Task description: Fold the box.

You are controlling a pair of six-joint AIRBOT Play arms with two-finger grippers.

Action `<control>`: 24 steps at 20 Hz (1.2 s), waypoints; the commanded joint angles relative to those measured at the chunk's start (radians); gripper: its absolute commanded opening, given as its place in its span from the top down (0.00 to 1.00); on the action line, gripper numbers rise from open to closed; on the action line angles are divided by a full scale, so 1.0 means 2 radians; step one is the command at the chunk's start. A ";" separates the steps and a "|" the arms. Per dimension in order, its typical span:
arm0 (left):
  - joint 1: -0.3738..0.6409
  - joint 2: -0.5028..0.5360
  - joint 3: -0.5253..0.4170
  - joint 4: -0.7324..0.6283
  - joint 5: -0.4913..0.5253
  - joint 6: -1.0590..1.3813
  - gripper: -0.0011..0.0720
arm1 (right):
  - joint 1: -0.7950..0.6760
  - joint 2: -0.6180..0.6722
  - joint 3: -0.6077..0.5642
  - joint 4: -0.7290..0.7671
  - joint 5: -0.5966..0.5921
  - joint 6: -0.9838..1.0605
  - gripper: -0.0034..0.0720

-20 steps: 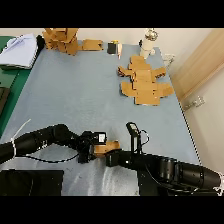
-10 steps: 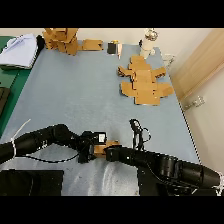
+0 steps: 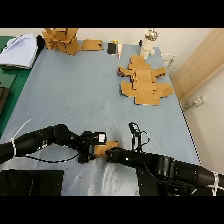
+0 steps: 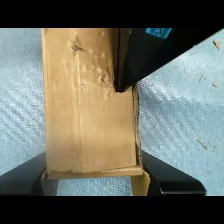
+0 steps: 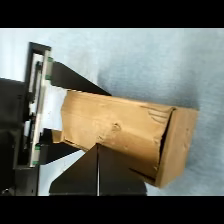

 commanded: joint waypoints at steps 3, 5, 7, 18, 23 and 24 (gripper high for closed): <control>0.000 0.000 0.000 0.000 0.000 0.000 0.27 | 0.000 -0.010 -0.001 0.002 0.014 0.000 0.95; 0.000 0.000 0.000 0.000 0.000 0.000 0.27 | 0.004 0.011 0.010 0.002 -0.012 -0.006 0.95; 0.000 0.000 0.000 0.000 0.000 0.000 0.26 | 0.010 0.053 0.031 -0.017 -0.121 -0.012 0.95; 0.000 0.000 0.000 0.001 0.031 0.021 0.27 | -0.042 0.112 0.087 -0.073 -0.437 -0.039 0.95; 0.000 0.000 0.000 0.000 0.035 0.021 0.27 | -0.042 0.085 0.087 -0.057 -0.411 -0.035 0.95; 0.000 0.000 0.000 0.000 0.036 0.021 0.27 | -0.042 0.080 0.087 -0.057 -0.406 -0.028 0.95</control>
